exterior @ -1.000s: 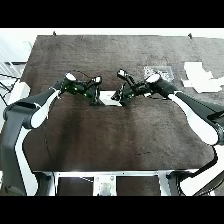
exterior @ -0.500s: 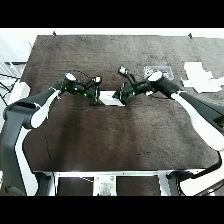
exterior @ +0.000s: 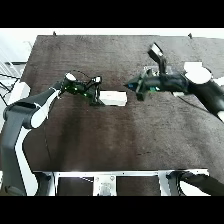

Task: Fold the box and place the chain.

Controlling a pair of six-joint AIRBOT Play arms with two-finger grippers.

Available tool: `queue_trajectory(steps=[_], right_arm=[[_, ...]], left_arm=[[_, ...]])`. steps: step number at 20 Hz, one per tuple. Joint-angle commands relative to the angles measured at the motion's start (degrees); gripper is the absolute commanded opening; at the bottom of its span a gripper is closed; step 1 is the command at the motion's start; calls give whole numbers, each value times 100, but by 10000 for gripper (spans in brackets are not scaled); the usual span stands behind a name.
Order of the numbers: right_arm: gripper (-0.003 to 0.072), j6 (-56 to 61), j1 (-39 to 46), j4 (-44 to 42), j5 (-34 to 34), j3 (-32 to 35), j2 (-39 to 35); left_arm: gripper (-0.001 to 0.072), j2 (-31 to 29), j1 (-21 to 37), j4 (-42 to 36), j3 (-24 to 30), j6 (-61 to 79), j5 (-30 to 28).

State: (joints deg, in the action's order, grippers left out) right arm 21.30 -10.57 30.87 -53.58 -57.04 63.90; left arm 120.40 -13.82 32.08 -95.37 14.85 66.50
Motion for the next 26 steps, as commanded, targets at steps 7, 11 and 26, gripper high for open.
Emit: queue_trajectory(steps=[7,11,26], right_arm=[[14,210,793,20,708,2651,-1882],[14,205,791,20,717,2728,-1878],[14,210,791,17,822,2728,-1878]], left_arm=[[627,-2,4,0,-4,17,46],[627,-2,4,-109,-4,15,50],[12,-50,1794,-402,-2107,-3665,-271]])
